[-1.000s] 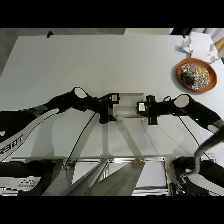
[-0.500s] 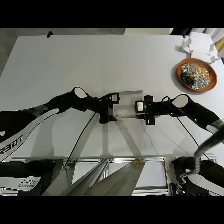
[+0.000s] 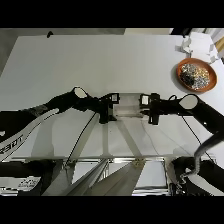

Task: Fold the box and place the chain.

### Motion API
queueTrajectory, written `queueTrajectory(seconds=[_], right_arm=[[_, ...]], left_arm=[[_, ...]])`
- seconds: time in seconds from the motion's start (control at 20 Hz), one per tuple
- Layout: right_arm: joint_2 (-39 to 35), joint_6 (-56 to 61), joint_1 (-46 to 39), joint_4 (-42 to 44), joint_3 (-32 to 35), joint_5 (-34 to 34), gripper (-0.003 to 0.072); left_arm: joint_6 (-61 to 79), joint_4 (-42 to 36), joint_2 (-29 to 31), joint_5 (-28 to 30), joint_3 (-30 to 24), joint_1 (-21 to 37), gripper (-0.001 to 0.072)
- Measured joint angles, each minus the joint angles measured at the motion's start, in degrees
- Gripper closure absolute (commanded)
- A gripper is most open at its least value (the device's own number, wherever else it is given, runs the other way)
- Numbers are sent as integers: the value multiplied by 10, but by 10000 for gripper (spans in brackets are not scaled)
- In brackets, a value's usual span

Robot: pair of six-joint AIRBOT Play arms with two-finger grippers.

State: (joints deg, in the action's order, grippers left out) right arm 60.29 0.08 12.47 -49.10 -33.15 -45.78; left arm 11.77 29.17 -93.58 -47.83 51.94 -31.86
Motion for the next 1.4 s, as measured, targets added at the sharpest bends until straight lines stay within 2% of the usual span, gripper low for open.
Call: queueTrajectory(seconds=[0.05,0.3,0.55,0.7,0.95,1.25,1.35,1.4], right_arm=[[-14,55,-16,-11,0,-15,676],[-61,331,-129,-38,0,-68,676],[-57,500,-227,-65,0,-89,676],[-10,541,-237,-57,0,-90,676],[97,546,-195,-12,0,-91,676],[139,515,-165,49,0,-99,671],[137,510,-162,63,0,-108,573],[129,508,-158,71,0,-111,556]], left_arm=[[0,0,0,0,0,0,503],[0,0,0,0,0,0,503],[0,0,0,0,0,0,503],[0,0,0,0,0,0,503],[0,0,0,0,0,0,503],[0,0,0,0,0,0,503],[0,0,0,0,0,0,503],[0,0,0,0,0,0,503]])
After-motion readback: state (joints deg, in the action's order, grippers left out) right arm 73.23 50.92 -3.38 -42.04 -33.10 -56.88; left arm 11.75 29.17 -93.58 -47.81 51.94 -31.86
